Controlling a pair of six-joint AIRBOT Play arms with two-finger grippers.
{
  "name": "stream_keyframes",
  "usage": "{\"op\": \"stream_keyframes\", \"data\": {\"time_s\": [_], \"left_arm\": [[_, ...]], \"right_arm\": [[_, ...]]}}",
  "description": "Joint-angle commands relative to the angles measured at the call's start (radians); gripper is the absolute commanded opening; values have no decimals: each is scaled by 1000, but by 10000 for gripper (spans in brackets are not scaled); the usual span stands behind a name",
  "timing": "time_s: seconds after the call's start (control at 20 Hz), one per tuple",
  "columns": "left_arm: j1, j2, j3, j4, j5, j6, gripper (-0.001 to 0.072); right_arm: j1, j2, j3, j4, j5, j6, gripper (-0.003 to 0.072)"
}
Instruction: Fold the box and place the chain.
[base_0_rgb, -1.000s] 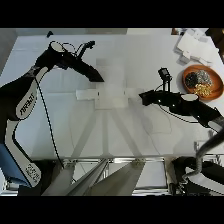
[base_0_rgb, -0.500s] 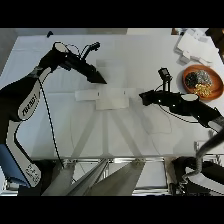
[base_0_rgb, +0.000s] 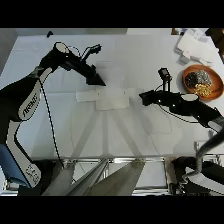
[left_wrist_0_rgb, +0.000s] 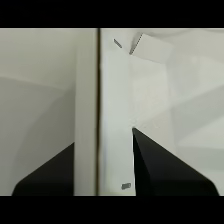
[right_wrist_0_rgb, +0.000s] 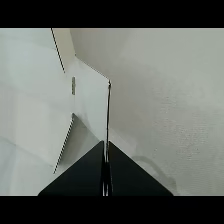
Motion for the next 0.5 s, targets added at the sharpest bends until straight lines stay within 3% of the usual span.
{"op": "stream_keyframes", "data": {"time_s": [0.0, 0.2, 0.3, 0.35, 0.45], "left_arm": [[-16, 0, 0, 130, 10, 23, 8], [-37, 2, 0, 159, 58, 23, 40], [-41, 8, 0, 158, 103, 23, 253], [-43, 11, 0, 155, 126, 19, 289], [-43, 14, 0, 146, 130, 19, 283]], "right_arm": [[1, 1, 0, 1, 0, 0, 10], [1, 1, 0, 1, 0, 0, 10], [1, 1, 0, 1, 0, 0, 10], [1, 1, 0, 1, 0, 0, 10], [1, 1, 0, 1, 0, 0, 10]]}}
